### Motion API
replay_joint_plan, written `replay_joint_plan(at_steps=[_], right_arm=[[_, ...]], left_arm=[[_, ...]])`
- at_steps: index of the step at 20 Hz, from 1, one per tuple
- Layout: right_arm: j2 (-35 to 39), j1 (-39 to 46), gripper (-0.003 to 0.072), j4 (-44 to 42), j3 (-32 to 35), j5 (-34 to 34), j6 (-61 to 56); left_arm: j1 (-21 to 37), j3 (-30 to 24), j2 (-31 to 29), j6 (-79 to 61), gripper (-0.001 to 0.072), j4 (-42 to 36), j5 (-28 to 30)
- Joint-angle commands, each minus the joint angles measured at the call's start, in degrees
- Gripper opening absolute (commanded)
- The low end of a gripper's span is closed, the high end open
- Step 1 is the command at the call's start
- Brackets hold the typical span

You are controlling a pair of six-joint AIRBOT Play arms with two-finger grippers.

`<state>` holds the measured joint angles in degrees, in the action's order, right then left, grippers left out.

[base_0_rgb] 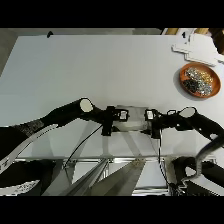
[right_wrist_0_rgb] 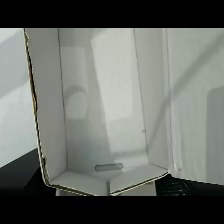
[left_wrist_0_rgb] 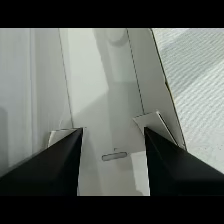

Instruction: Fold the box and place the chain.

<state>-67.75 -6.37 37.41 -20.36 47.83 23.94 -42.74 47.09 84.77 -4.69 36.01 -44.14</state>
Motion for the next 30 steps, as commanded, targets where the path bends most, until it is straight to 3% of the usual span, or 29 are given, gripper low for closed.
replay_joint_plan(at_steps=[1,3,4,6,7,9,11,15,19,23,28,30], right_arm=[[0.00,0.00,0.0320,-0.11,0.02,0.00,-0.11],[0.00,0.00,0.0320,-0.09,0.02,0.00,-0.11],[0.00,0.00,0.0320,-0.11,0.02,0.00,-0.11],[0.00,0.00,0.0320,-0.11,0.02,0.00,-0.11],[0.00,0.00,0.0320,-0.11,0.02,0.00,-0.11],[0.00,0.00,0.0320,-0.11,0.02,0.00,-0.11],[0.00,0.00,0.0320,-0.11,0.02,0.00,-0.11],[0.00,0.00,0.0320,-0.11,0.02,0.00,-0.11],[0.00,0.00,0.0320,-0.11,0.02,0.00,-0.11],[0.00,0.00,0.0320,-0.11,0.02,0.00,-0.11],[0.00,0.00,0.0320,-0.11,0.02,0.00,-0.11],[0.00,0.00,0.0320,-0.11,0.02,0.00,-0.11]], left_arm=[[-0.33,-0.04,0.44,0.02,0.0453,-0.17,-0.04],[-0.33,-0.04,0.24,0.57,0.0447,0.15,-0.61],[-0.33,-0.04,-0.39,2.93,0.0406,1.46,-0.90],[0.22,-0.04,-2.69,12.72,0.0149,5.35,-2.01],[0.76,-0.04,-4.15,17.70,0.0100,7.69,-2.67],[2.34,-0.04,-8.00,28.11,0.0085,12.37,-4.28],[4.13,-0.04,-12.48,40.72,0.0004,17.79,-6.78],[8.04,-0.09,-20.39,67.49,0.0004,29.51,-12.76],[12.66,-5.27,-23.02,86.07,0.0004,29.11,-11.37],[13.31,-13.79,-18.18,94.42,0.0009,16.39,-2.14],[12.46,-13.90,-9.77,84.54,0.0009,0.98,1.25],[10.97,-13.86,-9.07,83.08,0.0009,-0.70,1.27]])
